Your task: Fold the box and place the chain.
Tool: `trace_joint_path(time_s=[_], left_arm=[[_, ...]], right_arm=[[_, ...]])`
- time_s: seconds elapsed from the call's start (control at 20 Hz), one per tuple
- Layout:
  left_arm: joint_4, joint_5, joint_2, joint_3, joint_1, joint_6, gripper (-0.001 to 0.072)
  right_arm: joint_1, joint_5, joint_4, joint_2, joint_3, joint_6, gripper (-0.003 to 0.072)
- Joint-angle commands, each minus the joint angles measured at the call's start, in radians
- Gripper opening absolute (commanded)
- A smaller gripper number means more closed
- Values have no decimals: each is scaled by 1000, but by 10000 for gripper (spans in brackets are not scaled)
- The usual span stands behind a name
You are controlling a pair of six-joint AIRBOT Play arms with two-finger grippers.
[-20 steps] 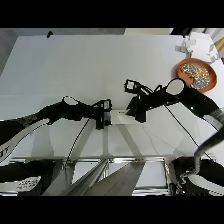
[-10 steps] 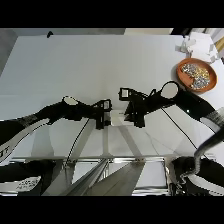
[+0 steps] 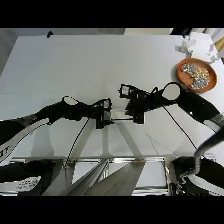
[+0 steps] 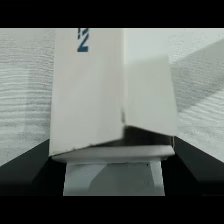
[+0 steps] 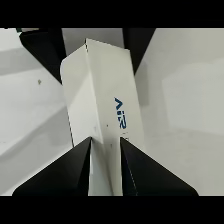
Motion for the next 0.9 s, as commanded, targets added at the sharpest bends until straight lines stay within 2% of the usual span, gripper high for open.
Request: trace_joint_path(time_s=[0.0, 0.1, 0.35, 0.85], left_arm=[[2, -4, 0, 0, -1, 3, 206], [2, -4, 0, 0, -1, 3, 206], [2, -4, 0, 0, -1, 3, 206], [2, -4, 0, 0, -1, 3, 206]], right_arm=[[1, -11, -9, 14, 0, 3, 171], [1, -18, -9, 14, -7, 3, 165], [1, -119, -6, 14, -69, 3, 158], [35, -105, 16, 8, -79, 0, 161]])
